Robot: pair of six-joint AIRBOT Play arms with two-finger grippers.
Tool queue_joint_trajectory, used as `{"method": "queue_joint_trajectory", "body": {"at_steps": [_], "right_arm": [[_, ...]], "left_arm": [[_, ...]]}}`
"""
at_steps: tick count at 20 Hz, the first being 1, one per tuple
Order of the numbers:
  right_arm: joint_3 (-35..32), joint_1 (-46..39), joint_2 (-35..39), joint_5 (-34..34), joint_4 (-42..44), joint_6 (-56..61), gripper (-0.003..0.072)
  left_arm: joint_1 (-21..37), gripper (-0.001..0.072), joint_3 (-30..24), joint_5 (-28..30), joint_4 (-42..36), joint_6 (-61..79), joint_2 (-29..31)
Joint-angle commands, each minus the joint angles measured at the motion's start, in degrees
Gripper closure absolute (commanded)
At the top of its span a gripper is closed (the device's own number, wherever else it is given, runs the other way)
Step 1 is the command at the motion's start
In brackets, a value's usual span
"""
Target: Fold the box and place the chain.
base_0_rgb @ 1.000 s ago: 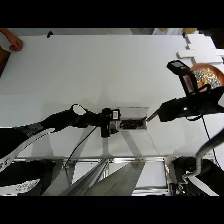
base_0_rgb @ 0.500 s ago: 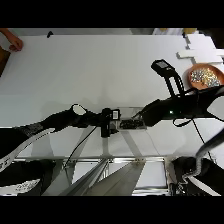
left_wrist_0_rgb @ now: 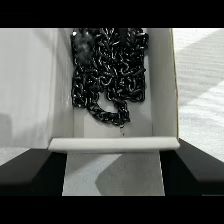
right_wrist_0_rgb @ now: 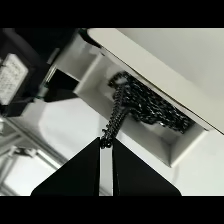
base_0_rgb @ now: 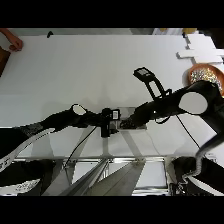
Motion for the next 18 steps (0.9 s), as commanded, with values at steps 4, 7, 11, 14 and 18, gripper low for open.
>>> {"method": "queue_joint_trajectory", "body": {"at_steps": [4, 7, 11, 14, 18], "right_arm": [[0.04, 0.39, -4.72, 3.13, -5.66, 1.70, 0.0598], [0.22, -0.07, -4.76, 3.13, -5.66, 1.07, 0.0443], [4.17, -3.87, -4.79, 4.37, -5.57, -3.54, 0.0445], [9.29, -8.07, -5.05, 1.68, -5.53, -11.08, 0.0470], [10.34, -13.16, -8.98, -4.57, -5.18, -22.03, 0.0637]], "left_arm": [[-0.02, 0.0376, -0.02, 0.02, 0.02, 0.02, 0.04], [-0.02, 0.0376, -0.02, 0.02, 0.02, 0.02, 0.04], [-0.02, 0.0376, -0.02, 0.02, 0.00, 0.02, 0.04], [-0.02, 0.0376, -0.02, 0.02, 0.02, 0.02, 0.02], [-0.02, 0.0376, -0.02, 0.02, 0.00, 0.02, 0.04]]}}
